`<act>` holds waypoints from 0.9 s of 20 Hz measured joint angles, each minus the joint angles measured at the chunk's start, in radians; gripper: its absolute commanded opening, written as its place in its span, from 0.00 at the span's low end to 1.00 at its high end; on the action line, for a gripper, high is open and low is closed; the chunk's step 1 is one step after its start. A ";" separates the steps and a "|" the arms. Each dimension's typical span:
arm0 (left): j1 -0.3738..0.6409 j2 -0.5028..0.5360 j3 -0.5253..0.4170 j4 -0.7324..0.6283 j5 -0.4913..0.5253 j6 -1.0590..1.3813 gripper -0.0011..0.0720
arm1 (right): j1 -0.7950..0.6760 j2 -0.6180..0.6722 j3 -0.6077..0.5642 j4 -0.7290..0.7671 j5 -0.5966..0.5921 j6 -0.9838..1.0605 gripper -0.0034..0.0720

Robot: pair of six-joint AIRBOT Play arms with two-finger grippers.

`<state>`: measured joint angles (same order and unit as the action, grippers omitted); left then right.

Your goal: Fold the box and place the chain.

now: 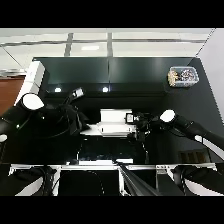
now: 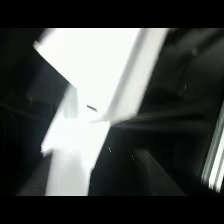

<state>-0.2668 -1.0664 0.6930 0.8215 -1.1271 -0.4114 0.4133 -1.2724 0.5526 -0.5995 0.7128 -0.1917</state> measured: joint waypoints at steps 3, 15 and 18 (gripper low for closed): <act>-0.018 0.000 -0.032 0.023 0.040 0.047 0.99 | 0.000 0.000 0.000 0.000 0.000 0.000 0.62; -0.152 -0.129 -0.047 0.053 0.230 0.265 0.98 | 0.000 0.000 0.000 0.000 0.000 0.000 0.62; -0.210 -0.152 -0.047 0.053 0.265 0.266 0.83 | 0.000 0.000 0.000 0.000 0.000 0.000 0.62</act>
